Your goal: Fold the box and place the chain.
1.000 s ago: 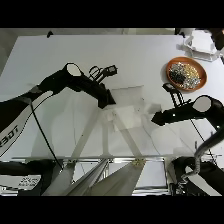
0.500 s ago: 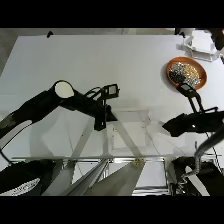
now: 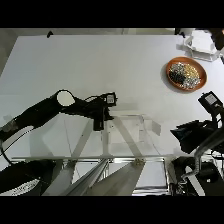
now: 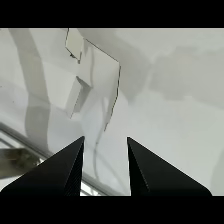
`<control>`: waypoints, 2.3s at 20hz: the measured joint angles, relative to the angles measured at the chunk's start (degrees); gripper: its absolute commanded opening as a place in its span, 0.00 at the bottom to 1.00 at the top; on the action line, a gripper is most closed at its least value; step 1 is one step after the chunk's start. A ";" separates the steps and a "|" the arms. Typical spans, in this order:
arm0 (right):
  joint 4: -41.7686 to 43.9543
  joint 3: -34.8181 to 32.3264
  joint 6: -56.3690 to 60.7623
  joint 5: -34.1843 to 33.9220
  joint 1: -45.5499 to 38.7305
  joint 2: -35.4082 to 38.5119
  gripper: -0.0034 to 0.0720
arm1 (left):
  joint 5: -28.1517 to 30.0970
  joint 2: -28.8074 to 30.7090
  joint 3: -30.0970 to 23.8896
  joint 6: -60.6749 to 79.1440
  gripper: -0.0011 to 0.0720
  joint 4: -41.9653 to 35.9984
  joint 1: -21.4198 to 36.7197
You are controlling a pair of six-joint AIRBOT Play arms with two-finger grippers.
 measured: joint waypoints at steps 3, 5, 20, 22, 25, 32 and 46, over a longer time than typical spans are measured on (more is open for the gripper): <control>-0.09 -1.84 0.00 -1.53 0.00 0.39 0.45 | 2.32 -2.56 -0.11 7.23 0.02 -4.68 0.00; -0.28 -2.80 -0.02 -2.43 0.00 0.50 0.45 | 3.56 -4.33 -0.11 10.60 0.02 -6.78 0.00; -0.61 -3.82 -0.28 -6.29 0.00 0.61 0.45 | 3.37 -14.91 6.08 10.91 0.02 -5.16 0.00; -0.61 -3.82 -0.31 -6.40 0.00 0.61 0.45 | 3.30 -15.45 6.16 10.71 0.02 -5.29 0.00; -0.63 -3.82 -0.31 -6.49 0.00 0.61 0.45 | 3.30 -15.87 6.21 10.71 0.02 -5.29 0.02; -0.63 -3.82 -0.33 -6.91 0.00 0.61 0.45 | -0.50 -16.11 6.64 12.63 0.02 -2.62 0.09; -0.63 -3.85 -0.33 -7.23 0.00 0.61 0.45 | -2.64 -16.17 10.58 9.35 0.02 2.32 0.13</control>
